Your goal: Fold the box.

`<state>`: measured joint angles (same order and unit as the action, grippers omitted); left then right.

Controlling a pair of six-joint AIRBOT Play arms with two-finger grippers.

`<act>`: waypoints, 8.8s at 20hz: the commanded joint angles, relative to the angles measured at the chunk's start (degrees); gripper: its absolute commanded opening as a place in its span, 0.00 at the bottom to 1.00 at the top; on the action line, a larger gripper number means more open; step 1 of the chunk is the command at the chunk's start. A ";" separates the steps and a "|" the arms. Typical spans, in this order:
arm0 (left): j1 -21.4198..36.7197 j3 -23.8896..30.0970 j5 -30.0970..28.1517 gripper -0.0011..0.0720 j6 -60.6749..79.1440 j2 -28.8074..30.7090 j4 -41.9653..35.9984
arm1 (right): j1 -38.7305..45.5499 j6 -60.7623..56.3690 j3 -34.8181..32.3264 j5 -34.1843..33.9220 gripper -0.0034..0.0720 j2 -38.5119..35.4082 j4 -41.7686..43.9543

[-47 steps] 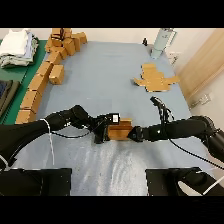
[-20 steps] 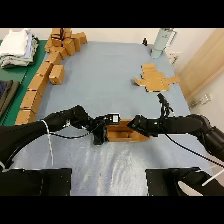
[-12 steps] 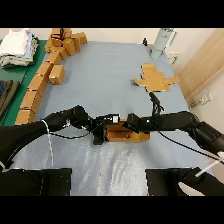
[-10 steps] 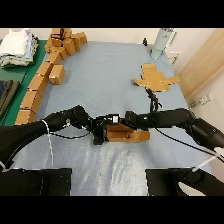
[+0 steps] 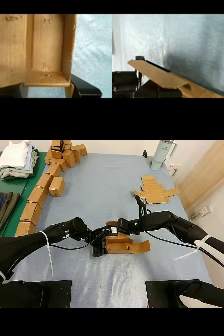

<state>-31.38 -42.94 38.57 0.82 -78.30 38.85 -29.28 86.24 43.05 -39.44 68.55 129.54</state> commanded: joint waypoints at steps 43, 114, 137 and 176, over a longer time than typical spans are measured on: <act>-0.81 -1.77 2.29 0.69 -12.00 -0.28 12.63 | 0.00 -4.22 0.09 -12.59 0.05 -15.04 -18.38; -1.16 -1.75 2.38 0.69 -12.00 -0.28 12.59 | 18.38 40.96 5.49 -21.90 0.05 8.35 21.99; -1.16 -1.77 2.38 0.69 -12.00 -0.28 12.59 | 14.16 41.75 3.08 -17.05 0.05 13.14 19.17; -1.16 -1.77 2.38 0.69 -12.00 -0.28 12.59 | 5.20 85.79 -5.95 -9.29 0.43 -6.73 -6.21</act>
<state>-32.58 -44.71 40.95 -11.20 -78.63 51.44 -24.01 167.85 37.32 -49.65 61.63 118.93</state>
